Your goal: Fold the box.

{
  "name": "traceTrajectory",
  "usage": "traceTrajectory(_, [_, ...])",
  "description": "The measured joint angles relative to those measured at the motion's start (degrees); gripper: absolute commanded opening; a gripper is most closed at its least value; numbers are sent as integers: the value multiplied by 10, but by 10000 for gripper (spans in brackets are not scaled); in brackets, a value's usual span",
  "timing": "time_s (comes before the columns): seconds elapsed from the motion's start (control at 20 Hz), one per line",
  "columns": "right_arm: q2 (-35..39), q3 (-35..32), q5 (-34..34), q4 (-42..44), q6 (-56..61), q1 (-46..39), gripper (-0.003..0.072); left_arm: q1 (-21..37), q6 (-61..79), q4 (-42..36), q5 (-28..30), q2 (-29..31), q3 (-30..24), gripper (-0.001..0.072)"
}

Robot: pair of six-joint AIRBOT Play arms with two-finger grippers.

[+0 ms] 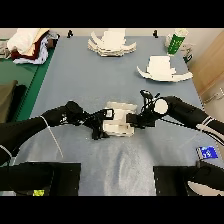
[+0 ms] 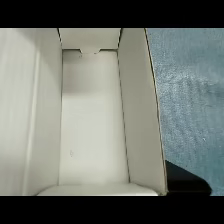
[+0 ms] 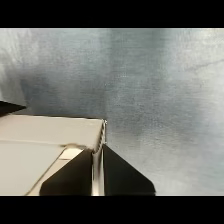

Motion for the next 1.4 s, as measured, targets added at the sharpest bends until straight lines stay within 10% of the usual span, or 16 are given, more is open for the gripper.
traceTrajectory(1.4, [-20, 58, 98, -180, 134, 54, 14, -2, 0, -14, 1, 0, 0, 653])
